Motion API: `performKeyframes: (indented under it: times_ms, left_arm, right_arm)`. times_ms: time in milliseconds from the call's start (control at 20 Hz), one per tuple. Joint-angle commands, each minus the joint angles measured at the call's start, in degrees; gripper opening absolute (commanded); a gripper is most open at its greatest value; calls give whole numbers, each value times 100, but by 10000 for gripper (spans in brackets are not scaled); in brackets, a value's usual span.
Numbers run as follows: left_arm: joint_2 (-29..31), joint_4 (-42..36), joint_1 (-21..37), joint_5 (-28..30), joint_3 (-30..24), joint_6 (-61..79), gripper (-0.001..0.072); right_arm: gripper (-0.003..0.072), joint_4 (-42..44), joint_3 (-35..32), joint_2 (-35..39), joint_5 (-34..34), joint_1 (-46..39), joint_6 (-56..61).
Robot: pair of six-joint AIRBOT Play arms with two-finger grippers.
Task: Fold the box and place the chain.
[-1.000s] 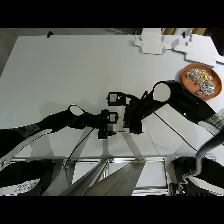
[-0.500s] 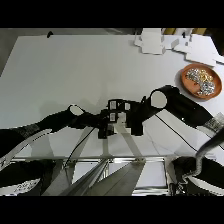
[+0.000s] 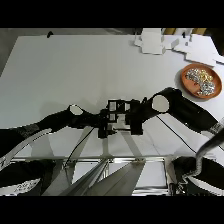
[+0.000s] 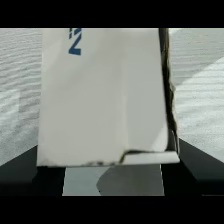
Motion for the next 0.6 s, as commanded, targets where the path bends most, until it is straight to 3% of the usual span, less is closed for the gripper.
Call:
performKeyframes:
  times_ms: [0, 350, 450, 550]
  left_arm:
    - [4, 9, -2, -17, -2, 7, 342]
    - [4, 9, -2, -17, 0, 7, 342]
    - [4, 9, -2, -17, 0, 7, 342]
    - [4, 9, -2, -17, 0, 7, 342]
  right_arm:
    - [84, -13, -122, 31, -168, 7, 72]
    - [141, 164, -522, 35, -61, 7, 61]
    - [310, 413, -522, 37, -37, 11, 61]
    - [323, 551, -522, 98, 57, 11, 61]
